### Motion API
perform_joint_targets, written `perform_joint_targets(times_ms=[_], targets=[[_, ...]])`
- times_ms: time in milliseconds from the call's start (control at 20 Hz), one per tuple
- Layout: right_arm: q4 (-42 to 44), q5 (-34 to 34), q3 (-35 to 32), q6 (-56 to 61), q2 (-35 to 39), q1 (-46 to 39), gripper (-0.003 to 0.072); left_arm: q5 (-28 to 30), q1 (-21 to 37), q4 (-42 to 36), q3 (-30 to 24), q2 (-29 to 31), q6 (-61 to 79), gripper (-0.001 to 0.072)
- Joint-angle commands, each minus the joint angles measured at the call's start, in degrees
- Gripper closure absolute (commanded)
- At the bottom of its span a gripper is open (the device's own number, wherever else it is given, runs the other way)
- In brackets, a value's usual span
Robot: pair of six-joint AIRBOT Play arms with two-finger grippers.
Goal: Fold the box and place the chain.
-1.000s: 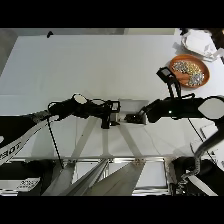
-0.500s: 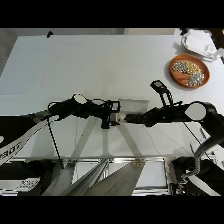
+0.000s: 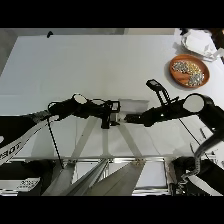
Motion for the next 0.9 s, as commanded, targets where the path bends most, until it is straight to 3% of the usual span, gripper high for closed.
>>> perform_joint_targets(times_ms=[0, 50, 200, 300, 450, 600, 750, 850], targets=[[-1.1, 13.0, 6.7, 0.2, 1.5, -0.2, 0.0611, 0.0, 0.0, 0.0, 0.0, 0.0, 0.0, 0.0643], [-2.1, 16.7, 8.1, 0.2, 2.2, -0.8, 0.0667, 0.0, 0.0, 0.0, 0.0, 0.0, 0.0, 0.0643], [-8.2, 26.3, 9.2, 0.2, 3.7, -5.9, 0.0667, 0.0, 0.0, 0.0, 0.0, 0.0, 0.0, 0.0643], [-16.5, 29.1, 9.2, 0.1, 3.3, -11.2, 0.0666, 0.0, 0.0, 0.0, 0.0, 0.0, 0.0, 0.0643], [-28.8, 19.5, 9.2, 2.6, 0.8, -19.0, 0.0668, 0.0, 0.0, 0.0, 0.0, 0.0, 0.0, 0.0643], [-27.2, 5.9, 9.2, 4.5, -5.4, -24.3, 0.0671, 0.0, 0.0, 0.0, 0.0, 0.0, 0.0, 0.0643], [-20.8, 2.9, 11.7, -0.7, -16.5, -22.1, 0.0672, 0.0, 0.0, 0.0, 0.0, 0.0, 0.0, 0.0643], [-21.9, 4.3, 17.4, -2.3, -23.9, -18.0, 0.0672, 0.0, 0.0, 0.0, 0.0, 0.0, 0.0, 0.0643]])
